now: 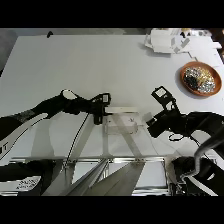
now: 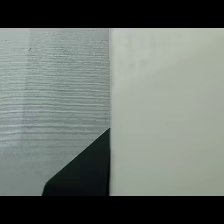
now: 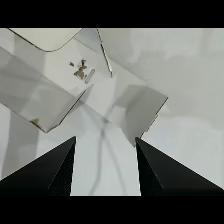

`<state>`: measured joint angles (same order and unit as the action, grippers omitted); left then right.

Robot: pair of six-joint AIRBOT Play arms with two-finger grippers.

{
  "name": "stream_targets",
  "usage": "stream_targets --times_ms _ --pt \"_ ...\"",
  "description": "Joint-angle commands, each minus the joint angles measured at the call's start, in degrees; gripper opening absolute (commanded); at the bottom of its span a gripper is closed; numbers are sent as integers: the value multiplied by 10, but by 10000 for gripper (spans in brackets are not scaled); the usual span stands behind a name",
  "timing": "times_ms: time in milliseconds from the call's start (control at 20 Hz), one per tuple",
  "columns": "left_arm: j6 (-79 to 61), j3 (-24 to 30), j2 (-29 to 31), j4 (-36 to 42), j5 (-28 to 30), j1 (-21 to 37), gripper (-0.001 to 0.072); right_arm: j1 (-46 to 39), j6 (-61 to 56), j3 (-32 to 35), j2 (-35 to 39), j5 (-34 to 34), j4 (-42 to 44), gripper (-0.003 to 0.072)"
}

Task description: Fold the box and place the chain.

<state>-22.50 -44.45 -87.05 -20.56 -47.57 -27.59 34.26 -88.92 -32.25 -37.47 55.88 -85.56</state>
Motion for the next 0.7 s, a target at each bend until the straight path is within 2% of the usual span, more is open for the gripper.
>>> stream_targets --times_ms 0,650 --pt "0 0 -1 4 4 0 5 0 25 0 0 1 -1 416" --pt "0 0 -1 3 3 0 12 0 55 0 0 2 1 414"
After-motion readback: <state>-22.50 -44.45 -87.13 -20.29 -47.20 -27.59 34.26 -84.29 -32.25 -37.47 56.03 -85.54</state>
